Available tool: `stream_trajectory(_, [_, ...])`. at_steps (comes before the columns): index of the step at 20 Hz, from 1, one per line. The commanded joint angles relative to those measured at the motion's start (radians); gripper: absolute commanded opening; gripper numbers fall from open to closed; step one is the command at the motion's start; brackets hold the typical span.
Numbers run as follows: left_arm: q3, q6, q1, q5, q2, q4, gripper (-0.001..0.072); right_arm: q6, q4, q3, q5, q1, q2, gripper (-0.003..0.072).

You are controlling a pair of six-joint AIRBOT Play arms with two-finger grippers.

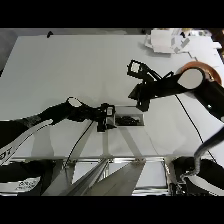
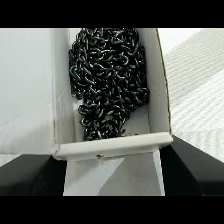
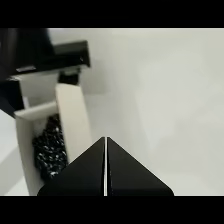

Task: Fold the box and place the chain.

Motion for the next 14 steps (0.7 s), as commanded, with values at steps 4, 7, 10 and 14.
stream_trajectory(4, [0.000,0.000,0.000,0.000,0.001,0.000,0.0108,0.085,-0.034,0.030,0.047,-0.078,-0.143,0.0020])
stream_trajectory(7, [0.000,0.000,0.000,0.000,0.001,0.000,0.0108,0.084,-0.034,0.029,0.103,-0.134,-0.145,0.0020])
stream_trajectory(10, [0.000,0.000,0.000,0.000,0.001,0.000,0.0108,0.034,-0.033,0.013,0.145,-0.156,-0.145,0.0020])
stream_trajectory(14, [0.000,0.000,0.000,0.000,0.001,0.000,0.0108,-0.023,0.037,-0.036,0.146,-0.156,-0.145,0.0020])
